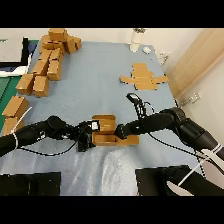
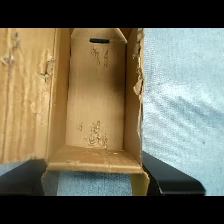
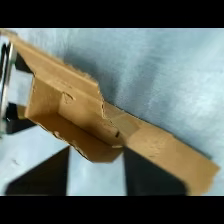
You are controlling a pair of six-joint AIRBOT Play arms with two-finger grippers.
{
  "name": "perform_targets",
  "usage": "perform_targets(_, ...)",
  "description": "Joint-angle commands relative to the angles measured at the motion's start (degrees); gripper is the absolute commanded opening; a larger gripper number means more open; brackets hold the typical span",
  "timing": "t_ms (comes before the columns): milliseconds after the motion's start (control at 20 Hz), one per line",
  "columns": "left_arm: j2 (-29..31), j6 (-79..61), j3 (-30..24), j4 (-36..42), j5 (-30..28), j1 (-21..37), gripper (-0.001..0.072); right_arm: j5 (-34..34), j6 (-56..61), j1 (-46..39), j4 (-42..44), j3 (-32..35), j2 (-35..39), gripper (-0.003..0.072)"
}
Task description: Fold the box.
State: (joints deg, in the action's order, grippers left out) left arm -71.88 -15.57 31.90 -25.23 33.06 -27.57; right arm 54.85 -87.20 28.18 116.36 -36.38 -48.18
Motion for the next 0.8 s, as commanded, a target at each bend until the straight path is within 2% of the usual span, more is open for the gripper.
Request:
perform_targets(0, -0.02, -0.02, 0.04, -0.02, -0.02, 0.04, 0.0527, -3.85, 9.57, 0.11, 8.11, 0.02, -1.70, 0.0007)
perform_targets(100, -0.04, -0.02, 0.04, -0.02, -0.02, 0.04, 0.0527, -5.64, 5.18, 0.15, 12.33, -0.24, -2.89, 0.0005)
perform_targets(350, -0.02, -0.02, 0.04, -0.02, -0.02, 0.04, 0.0526, -11.47, 2.16, -0.57, 11.96, -5.42, -9.94, 0.0004)
perform_targets(600, -0.02, -0.02, 0.04, -0.02, -0.02, 0.04, 0.0527, -11.47, -3.61, -0.70, 11.61, -10.23, -22.84, 0.0003)
perform_targets(750, -0.02, -0.02, 0.04, -0.02, -0.02, 0.04, 0.0527, -9.79, -5.57, -0.37, 11.63, -10.21, -26.99, 0.0004)
